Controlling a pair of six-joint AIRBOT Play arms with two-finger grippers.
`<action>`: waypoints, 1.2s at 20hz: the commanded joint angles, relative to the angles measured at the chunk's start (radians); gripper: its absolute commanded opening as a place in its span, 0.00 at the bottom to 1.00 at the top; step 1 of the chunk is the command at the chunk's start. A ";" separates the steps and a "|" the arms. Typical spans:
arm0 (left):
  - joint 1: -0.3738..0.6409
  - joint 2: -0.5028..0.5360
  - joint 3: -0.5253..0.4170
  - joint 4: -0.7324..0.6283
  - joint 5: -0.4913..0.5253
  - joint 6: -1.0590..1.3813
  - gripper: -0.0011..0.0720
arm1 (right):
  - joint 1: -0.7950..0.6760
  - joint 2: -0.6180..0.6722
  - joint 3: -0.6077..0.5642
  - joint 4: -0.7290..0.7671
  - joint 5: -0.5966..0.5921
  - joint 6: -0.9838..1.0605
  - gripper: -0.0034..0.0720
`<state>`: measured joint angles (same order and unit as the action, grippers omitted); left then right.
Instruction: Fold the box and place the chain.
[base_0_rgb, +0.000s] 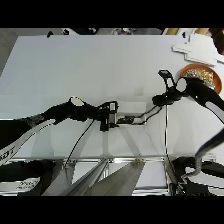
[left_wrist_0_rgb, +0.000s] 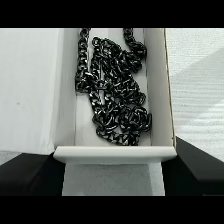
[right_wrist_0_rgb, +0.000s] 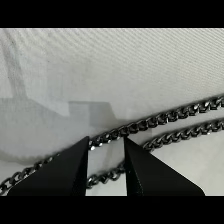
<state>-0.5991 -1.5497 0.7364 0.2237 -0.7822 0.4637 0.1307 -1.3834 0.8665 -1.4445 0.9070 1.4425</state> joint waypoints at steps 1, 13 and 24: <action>0.000 0.000 0.000 0.000 0.000 0.000 0.13 | -0.001 -0.001 0.000 0.000 0.005 0.001 0.33; 0.000 0.000 0.000 0.000 0.000 0.000 0.13 | -0.001 -0.023 0.000 -0.002 0.005 -0.001 0.14; 0.000 0.000 0.000 0.000 0.000 0.000 0.13 | 0.112 0.283 0.000 0.024 0.193 -0.003 0.07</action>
